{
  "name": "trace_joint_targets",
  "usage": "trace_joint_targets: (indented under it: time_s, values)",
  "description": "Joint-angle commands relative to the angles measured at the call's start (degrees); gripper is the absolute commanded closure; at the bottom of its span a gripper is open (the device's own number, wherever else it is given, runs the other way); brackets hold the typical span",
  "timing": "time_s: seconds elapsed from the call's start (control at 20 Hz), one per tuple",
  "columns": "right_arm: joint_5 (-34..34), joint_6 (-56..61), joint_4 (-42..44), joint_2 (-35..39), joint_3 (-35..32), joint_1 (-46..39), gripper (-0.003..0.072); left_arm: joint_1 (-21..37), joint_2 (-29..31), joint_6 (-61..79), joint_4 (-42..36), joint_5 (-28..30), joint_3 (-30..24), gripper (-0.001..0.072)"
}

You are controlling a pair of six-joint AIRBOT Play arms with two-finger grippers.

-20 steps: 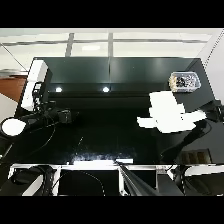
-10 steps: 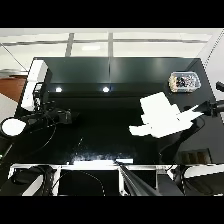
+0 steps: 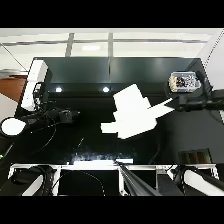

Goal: Fold the box and place the chain.

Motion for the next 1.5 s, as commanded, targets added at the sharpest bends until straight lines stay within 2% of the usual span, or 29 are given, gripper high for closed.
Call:
trace_joint_targets:
  time_s: [0.0,0.05,0.15,0.3,0.4,0.5,0.55,0.7,0.9,1.2,1.45]
  values:
    - [15.3,5.0,1.6,16.5,-15.1,11.2,0.0669,-2.5,-0.1,0.0,-0.9,-0.7,0.0,0.0114]
    - [16.6,6.2,1.5,19.4,-18.4,14.2,0.0669,-3.7,-0.4,0.0,-0.9,-0.3,0.0,-0.0004]
    - [17.0,7.4,1.4,21.3,-22.3,18.4,0.0669,-5.4,-2.5,0.0,-2.0,0.7,0.0,-0.0004]
    - [18.9,8.2,1.4,21.4,-23.3,22.9,0.0669,-4.2,-9.5,0.4,-9.9,-0.2,0.0,-0.0004]
    - [21.4,9.1,1.4,21.4,-23.3,24.0,0.0669,-2.1,-15.6,8.5,-19.1,-4.8,0.0,-0.0004]
    - [21.6,9.3,1.4,21.4,-23.3,24.1,0.0669,0.4,-21.5,16.0,-26.3,-12.2,0.0,-0.0003]
    - [21.3,9.3,1.4,21.4,-23.3,24.1,0.0669,1.3,-24.0,17.4,-27.6,-14.6,0.0,-0.0002]
    - [20.9,9.3,1.4,21.4,-23.3,24.1,0.0669,1.4,-28.9,18.6,-28.1,-14.6,0.6,-0.0002]
    - [20.4,9.4,1.4,21.4,-23.3,24.1,0.0669,1.4,-34.9,28.0,-35.4,-17.3,2.1,0.0]
    - [20.2,9.4,1.4,21.4,-23.3,24.1,0.0669,-2.5,-44.6,29.9,-34.8,-24.8,9.3,0.0]
    - [19.6,9.5,1.3,21.4,-23.3,24.1,0.0669,-3.9,-47.1,30.2,-29.2,-29.0,12.5,0.0004]
